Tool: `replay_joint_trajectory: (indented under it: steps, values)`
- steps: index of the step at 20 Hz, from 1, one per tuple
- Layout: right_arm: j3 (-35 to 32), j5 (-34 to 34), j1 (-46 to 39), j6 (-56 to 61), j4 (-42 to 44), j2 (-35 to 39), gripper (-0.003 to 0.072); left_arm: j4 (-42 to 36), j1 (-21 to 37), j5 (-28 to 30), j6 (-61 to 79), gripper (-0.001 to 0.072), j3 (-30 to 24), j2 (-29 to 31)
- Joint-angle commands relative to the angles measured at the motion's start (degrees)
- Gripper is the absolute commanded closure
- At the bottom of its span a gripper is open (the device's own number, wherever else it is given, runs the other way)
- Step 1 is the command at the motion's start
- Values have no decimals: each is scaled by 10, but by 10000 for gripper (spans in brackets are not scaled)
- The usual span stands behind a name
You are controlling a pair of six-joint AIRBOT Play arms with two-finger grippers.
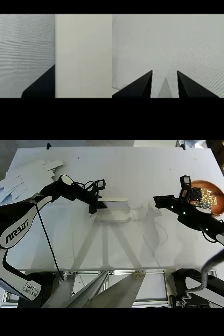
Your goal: Fold the box and place the chain.
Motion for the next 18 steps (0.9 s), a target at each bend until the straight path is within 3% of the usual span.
replay_joint_trajectory:
  steps: [1,18]
  values:
    - [0,0,0,0,0,0,351,4,0,0,0,703,0,-1]
    - [0,0,0,0,0,0,351,5,0,-1,1,695,0,-1]
